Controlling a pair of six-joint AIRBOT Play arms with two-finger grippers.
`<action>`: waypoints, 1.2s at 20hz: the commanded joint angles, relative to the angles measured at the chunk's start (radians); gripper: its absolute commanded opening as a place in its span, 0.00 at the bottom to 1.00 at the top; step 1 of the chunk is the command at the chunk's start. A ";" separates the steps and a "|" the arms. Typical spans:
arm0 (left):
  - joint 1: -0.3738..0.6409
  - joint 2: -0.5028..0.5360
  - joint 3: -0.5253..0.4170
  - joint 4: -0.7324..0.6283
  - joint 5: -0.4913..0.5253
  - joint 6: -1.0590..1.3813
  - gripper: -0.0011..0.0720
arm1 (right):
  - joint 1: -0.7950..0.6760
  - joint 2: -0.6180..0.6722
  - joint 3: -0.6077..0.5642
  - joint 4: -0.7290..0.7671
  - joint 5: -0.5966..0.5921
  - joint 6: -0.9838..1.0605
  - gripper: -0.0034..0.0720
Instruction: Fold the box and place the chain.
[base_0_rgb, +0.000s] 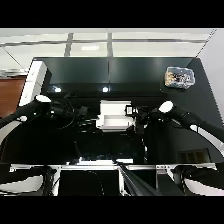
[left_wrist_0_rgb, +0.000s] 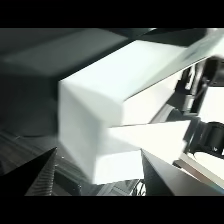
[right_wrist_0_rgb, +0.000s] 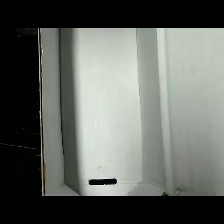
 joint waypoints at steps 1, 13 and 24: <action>-0.053 -0.001 0.045 0.019 -0.003 -0.060 0.80 | 0.000 0.000 0.000 0.000 0.000 0.000 0.35; -0.251 -0.001 0.229 0.430 0.105 -0.509 0.57 | 0.000 0.000 0.000 0.000 0.001 0.000 0.35; -0.321 -0.021 0.244 0.499 0.150 -0.634 0.57 | 0.000 0.000 0.000 0.001 0.001 0.000 0.35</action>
